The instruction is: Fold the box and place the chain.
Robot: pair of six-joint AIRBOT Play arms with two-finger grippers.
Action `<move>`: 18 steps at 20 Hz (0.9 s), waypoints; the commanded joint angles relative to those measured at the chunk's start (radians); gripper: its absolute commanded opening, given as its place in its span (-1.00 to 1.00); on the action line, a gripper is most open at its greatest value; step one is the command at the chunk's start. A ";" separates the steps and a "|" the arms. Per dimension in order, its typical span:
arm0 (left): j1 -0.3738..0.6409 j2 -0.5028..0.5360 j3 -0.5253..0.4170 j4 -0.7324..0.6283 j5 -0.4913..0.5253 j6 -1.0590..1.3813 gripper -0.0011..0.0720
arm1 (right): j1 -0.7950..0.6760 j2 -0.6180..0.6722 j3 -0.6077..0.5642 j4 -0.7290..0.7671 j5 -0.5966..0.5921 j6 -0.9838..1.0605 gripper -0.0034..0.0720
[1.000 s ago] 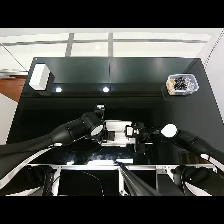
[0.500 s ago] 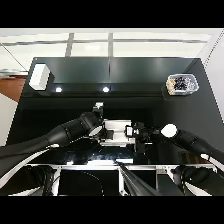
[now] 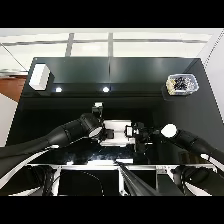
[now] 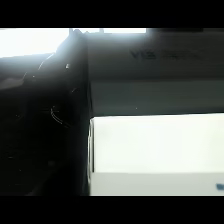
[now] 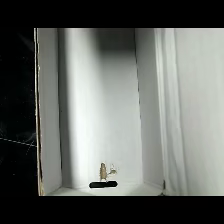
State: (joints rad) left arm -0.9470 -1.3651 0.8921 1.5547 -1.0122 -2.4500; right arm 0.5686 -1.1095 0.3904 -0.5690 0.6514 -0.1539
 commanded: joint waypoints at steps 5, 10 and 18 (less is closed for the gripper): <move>-0.012 -0.007 -0.002 -0.019 0.020 -0.011 -0.90 | 0.001 0.000 0.000 0.000 0.000 0.000 -0.09; -0.009 -0.006 -0.002 -0.021 -0.001 -0.012 -0.02 | 0.001 0.000 0.000 0.000 0.000 0.000 -0.09; 0.002 -0.006 -0.002 -0.014 -0.005 -0.012 -0.02 | 0.001 0.000 0.000 0.000 0.000 0.000 -0.09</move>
